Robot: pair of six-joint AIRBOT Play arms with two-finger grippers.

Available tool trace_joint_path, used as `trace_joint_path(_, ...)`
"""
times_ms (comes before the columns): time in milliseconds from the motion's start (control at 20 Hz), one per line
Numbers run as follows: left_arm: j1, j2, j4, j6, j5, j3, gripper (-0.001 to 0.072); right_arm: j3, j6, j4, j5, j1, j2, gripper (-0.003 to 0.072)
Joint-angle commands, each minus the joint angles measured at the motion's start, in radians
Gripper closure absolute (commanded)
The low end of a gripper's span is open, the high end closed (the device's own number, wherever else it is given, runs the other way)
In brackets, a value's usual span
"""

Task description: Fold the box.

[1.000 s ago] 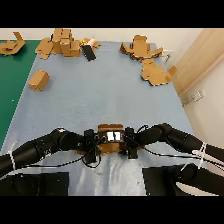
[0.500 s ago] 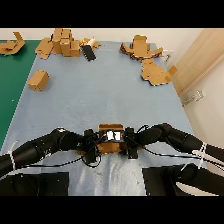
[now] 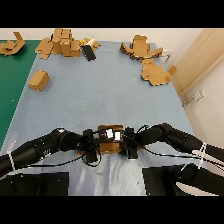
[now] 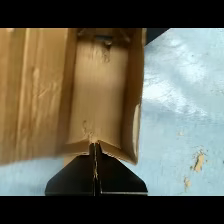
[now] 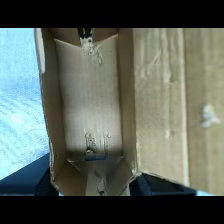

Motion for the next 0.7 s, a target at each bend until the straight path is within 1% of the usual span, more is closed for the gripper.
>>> trace_joint_path(0,0.039,0.054,0.239,-0.361,-0.064,0.001,0.07,0.0,0.0,0.0,0.0,0.0,0.0,0.0218)
trace_joint_path(50,0.061,0.105,0.339,-0.504,-0.122,0.001,0.0701,0.0,0.0,0.0,0.0,0.0,0.0,0.0218)
trace_joint_path(150,0.1,0.234,0.477,-0.708,-0.238,0.001,0.0701,0.0,0.0,0.0,0.0,0.0,0.0,0.0217)
trace_joint_path(200,0.119,0.305,0.521,-0.821,-0.272,0.001,0.07,0.0,0.0,0.0,0.0,0.0,0.0,0.0218)
trace_joint_path(250,0.147,0.373,0.56,-0.991,-0.31,0.0,0.07,0.0,0.0,0.0,0.0,0.0,0.0,0.0217)
trace_joint_path(350,0.225,0.46,0.574,-1.311,-0.436,-0.014,0.07,0.0,0.0,0.0,0.0,0.0,0.0,0.0218)
trace_joint_path(400,0.26,0.485,0.542,-1.376,-0.487,-0.033,0.07,0.0,0.0,0.0,0.0,0.0,0.0,0.0217)
trace_joint_path(450,0.293,0.501,0.476,-1.393,-0.509,-0.063,0.07,0.0,0.0,0.0,0.0,0.0,0.0,0.0218)
trace_joint_path(500,0.32,0.504,0.393,-1.392,-0.501,-0.097,0.07,0.0,0.0,0.0,0.0,0.0,0.0,0.0217)
trace_joint_path(550,0.343,0.501,0.302,-1.384,-0.466,-0.14,0.07,0.0,0.0,0.0,0.0,0.0,0.0,0.0218)
trace_joint_path(650,0.361,0.488,0.134,-1.335,-0.347,-0.231,0.07,0.0,0.0,0.0,0.0,0.0,0.0,0.0217)
